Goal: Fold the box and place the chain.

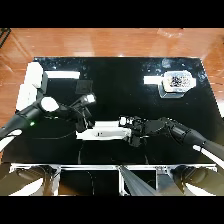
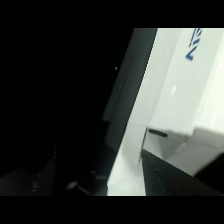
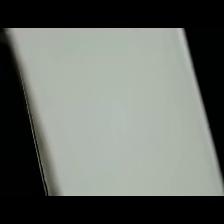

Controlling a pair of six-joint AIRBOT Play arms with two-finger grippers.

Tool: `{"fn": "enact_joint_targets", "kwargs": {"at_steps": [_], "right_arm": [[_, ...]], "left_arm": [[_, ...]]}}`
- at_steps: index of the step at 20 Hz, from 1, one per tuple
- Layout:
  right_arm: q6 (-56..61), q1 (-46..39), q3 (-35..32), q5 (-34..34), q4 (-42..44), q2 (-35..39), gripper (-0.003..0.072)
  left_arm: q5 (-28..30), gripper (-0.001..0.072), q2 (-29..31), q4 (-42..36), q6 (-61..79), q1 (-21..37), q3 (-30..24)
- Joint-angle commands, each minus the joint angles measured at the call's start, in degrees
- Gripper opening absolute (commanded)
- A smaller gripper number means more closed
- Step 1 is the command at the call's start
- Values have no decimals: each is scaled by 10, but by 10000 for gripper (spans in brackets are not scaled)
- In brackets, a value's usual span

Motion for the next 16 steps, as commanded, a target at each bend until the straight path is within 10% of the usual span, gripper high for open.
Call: {"fn": "enact_joint_targets", "kwargs": {"at_steps": [1,3,8,16], "right_arm": [[0,0,0,0,-2,0,337],[0,0,0,0,-2,0,338],[0,0,0,0,-2,0,338],[0,0,0,2,-2,0,338]], "left_arm": [[-109,454,56,25,-185,46,11],[-194,19,73,13,-217,54,23],[-195,18,87,-140,-206,0,-26],[323,20,66,-230,-164,-133,-45]]}}
